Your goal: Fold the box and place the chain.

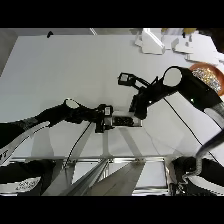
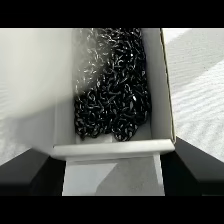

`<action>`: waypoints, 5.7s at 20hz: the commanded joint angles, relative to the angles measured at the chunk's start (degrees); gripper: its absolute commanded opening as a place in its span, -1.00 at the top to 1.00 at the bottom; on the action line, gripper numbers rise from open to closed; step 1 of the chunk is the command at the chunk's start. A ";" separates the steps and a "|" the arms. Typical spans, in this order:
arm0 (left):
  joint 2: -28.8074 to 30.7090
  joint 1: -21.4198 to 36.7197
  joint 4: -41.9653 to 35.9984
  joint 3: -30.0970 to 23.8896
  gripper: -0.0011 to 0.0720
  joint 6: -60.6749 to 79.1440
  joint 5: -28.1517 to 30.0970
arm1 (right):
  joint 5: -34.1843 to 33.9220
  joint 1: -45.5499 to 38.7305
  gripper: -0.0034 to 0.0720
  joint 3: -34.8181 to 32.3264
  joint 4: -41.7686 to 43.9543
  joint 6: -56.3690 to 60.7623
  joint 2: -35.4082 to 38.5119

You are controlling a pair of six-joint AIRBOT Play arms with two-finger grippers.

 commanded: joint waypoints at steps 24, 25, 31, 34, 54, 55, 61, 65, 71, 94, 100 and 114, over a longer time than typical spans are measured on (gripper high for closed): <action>0.02 0.00 0.02 0.00 0.28 0.00 0.02 | -16.06 8.15 0.51 -10.60 -7.85 -4.44 5.84; 0.02 0.00 0.00 0.00 0.28 0.00 0.02 | -16.22 8.15 0.51 -10.60 -7.85 -4.44 5.84; 0.02 0.00 0.00 0.00 0.28 0.00 0.02 | -17.14 8.15 0.64 -12.09 -7.67 -4.46 5.73; 0.02 0.00 0.02 0.00 0.28 0.00 0.02 | -18.32 8.15 0.64 -13.22 -7.67 -4.42 5.66; 0.02 0.00 0.02 0.00 0.28 0.00 0.02 | -16.24 8.15 0.04 -14.38 -3.13 -4.46 6.78; 0.02 0.00 0.02 0.00 0.28 0.00 0.02 | -15.89 8.15 0.04 -14.36 -3.10 -4.48 7.32; 0.02 0.00 0.02 0.00 0.28 0.00 0.02 | -15.74 6.27 0.16 -14.36 -1.16 -4.37 9.46; 0.02 0.00 0.00 0.00 0.28 0.00 0.02 | -15.61 5.05 0.87 -14.38 -0.42 -3.39 6.93; 0.02 0.00 0.02 0.00 0.28 0.00 0.00 | -12.59 5.07 0.86 -14.40 0.24 -3.61 5.05; 0.02 0.00 0.02 0.00 0.28 0.00 0.02 | -15.06 -3.78 0.86 -16.70 -10.80 15.67 17.99; 0.02 0.00 0.02 0.00 0.28 0.00 0.00 | 4.76 -21.86 0.86 -18.45 -29.88 46.21 22.69; 0.02 0.00 0.00 0.00 0.28 0.00 0.02 | 2.54 -31.19 0.86 -23.89 -29.94 51.28 22.88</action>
